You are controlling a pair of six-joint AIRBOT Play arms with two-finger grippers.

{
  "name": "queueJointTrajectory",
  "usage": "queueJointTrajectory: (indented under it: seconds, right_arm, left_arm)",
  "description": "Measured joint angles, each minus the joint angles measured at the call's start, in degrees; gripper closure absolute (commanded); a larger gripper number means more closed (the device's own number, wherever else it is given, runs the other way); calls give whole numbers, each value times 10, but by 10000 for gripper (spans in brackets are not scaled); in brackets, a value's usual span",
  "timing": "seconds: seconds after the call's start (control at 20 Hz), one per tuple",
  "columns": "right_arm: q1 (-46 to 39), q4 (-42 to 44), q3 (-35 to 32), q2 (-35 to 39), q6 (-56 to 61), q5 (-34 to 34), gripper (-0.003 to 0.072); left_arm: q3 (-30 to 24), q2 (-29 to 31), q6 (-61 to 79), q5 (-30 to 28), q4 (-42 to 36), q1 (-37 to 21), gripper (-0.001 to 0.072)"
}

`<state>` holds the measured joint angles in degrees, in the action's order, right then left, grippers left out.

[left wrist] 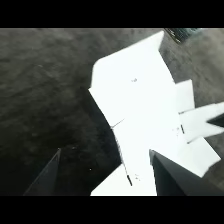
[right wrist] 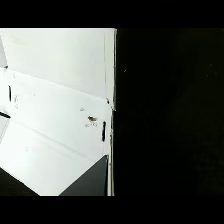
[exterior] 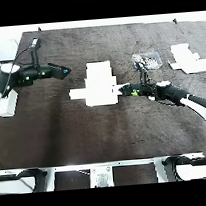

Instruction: Fold the box and place the chain.

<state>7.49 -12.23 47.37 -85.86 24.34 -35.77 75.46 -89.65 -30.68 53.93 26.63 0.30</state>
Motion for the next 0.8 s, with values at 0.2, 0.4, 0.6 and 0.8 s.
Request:
queueJointTrajectory:
  seconds: [0.2, 0.4, 0.6, 0.8]
  right_arm:
    - [2, 0, 0, 0, 0, 0, 667]
    - [2, 1, 0, -5, 0, 0, 667]
    - [2, 7, -2, -16, 0, 1, 667]
    - [2, 11, -2, -20, -5, 1, 667]
  left_arm:
    - [171, -123, -90, 122, 62, 12, 172]
    - [284, -209, -130, 185, 96, 45, 140]
    - [333, -269, -139, 205, 105, 66, 141]
    - [348, -307, -130, 212, 97, 76, 141]
